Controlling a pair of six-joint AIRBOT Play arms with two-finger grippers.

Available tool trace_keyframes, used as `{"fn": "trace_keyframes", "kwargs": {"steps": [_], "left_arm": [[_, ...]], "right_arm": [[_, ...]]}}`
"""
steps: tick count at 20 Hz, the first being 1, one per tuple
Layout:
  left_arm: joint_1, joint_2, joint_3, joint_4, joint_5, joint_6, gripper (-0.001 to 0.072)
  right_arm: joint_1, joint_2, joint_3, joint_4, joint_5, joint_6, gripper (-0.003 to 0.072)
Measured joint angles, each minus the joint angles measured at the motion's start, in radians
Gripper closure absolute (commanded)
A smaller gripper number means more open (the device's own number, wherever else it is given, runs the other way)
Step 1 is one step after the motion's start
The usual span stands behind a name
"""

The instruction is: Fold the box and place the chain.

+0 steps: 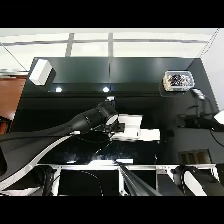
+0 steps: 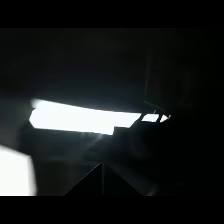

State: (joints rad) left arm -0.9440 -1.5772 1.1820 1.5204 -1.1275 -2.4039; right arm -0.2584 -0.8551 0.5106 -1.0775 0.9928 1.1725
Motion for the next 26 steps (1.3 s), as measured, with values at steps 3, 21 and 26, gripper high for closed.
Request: {"fn": "trace_keyframes", "kwargs": {"steps": [3,21,26], "left_arm": [[0.0,0.0,0.0,0.0,0.0,0.0,0.0682],[0.0,0.0,0.0,0.0,0.001,-0.001,0.0682],[0.003,0.0,0.0,0.0,0.0,-0.001,0.0682]], "right_arm": [[-0.128,-0.015,-0.085,0.054,0.026,0.096,0.0684],[0.102,-0.361,-0.012,0.539,0.281,-0.309,0.003],[0.202,-0.364,0.005,0.562,0.266,-0.29,0.0031]]}}
